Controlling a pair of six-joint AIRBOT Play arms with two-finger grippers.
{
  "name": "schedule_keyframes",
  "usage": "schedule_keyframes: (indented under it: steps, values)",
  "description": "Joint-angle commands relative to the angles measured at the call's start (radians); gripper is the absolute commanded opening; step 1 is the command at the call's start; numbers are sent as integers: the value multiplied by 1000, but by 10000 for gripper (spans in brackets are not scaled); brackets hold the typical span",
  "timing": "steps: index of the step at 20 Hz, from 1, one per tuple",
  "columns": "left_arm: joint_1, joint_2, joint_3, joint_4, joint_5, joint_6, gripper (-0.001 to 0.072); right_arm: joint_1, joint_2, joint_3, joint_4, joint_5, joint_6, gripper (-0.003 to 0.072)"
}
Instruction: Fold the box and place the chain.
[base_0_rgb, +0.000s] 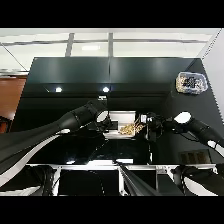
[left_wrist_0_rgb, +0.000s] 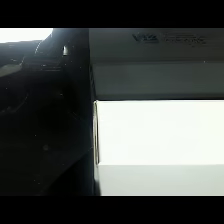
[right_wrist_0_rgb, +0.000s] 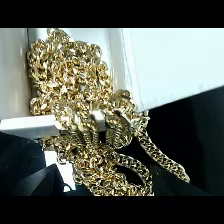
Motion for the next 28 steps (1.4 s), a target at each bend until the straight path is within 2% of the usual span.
schedule_keyframes:
  steps: [1, 2, 3, 4, 5, 6, 9, 12, 14, 18, 20, 22, 25, 28]
  values:
    - [0, 0, 0, -1, 0, 0, 28, 4, -13, -1, 0, -45, 14, 711]
    - [0, 0, 0, -1, 0, 0, 28, 4, -13, -1, -1, -58, 29, 679]
    - [0, 0, 0, -1, 0, 0, 28, 4, -13, -1, -2, -65, 49, 443]
    - [0, 0, 0, -2, 0, 0, 28, 4, -13, -1, -1, -76, 72, 302]
    - [0, 0, 0, -2, 0, 0, 28, 4, -13, 0, -1, -77, 93, 42]
    - [0, 0, 0, -2, 0, 0, 28, 4, -13, 2, -2, -78, 124, 12]
    - [0, 0, 0, -1, 0, 0, 28, 4, 23, 7, -26, -75, 304, 11]
    - [0, 0, 0, -1, 0, 0, 28, 2, 114, 66, -172, -23, 646, 11]
    - [0, 0, 0, -2, 0, 0, 28, -7, 183, 134, -215, 76, 789, 11]
    - [0, 0, 0, -1, 0, 0, 28, -23, 297, 320, -192, 348, 941, 11]
    - [0, 0, 0, -1, 0, 0, 28, -23, 312, 420, -148, 462, 984, 11]
    - [0, 0, 0, -1, 0, 0, 28, -23, 312, 503, -51, 523, 1002, 11]
    - [0, 0, 0, -1, 0, 0, 28, -23, 312, 586, 73, 540, 1009, 10]
    - [0, 0, 0, -1, 0, 0, 28, -23, 312, 619, 159, 536, 1009, 11]
